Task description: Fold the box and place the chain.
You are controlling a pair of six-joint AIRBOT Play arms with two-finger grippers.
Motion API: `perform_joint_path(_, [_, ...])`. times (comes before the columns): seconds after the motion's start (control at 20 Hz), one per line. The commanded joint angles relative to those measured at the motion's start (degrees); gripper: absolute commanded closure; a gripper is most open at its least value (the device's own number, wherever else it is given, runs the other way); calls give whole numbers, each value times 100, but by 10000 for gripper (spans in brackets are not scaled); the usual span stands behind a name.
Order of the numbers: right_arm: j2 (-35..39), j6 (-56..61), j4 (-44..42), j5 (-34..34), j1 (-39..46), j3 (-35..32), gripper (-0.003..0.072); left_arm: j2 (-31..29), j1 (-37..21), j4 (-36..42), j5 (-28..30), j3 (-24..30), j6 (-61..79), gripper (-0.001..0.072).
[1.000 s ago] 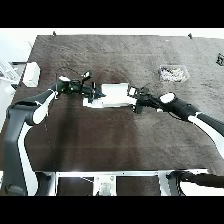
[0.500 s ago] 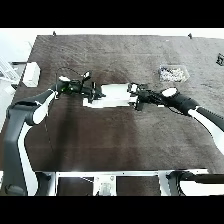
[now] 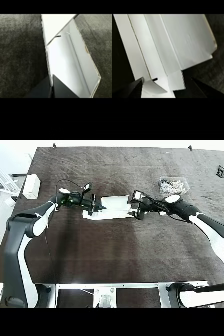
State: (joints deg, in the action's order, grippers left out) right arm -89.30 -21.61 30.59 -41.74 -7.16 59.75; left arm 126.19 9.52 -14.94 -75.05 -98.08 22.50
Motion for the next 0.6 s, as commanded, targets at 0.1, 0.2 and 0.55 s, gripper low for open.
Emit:
perform_joint_path(0.1, [-468,-13,-35,-748,127,514,-5,2,0,-13,-22,0,2,689])
perform_joint_path(0.2, [-616,-11,11,-990,264,645,-5,2,0,-15,-31,0,2,689])
perform_joint_path(0.55, [-1141,-11,2,-2037,448,1213,-4,2,0,-15,-46,0,4,689])
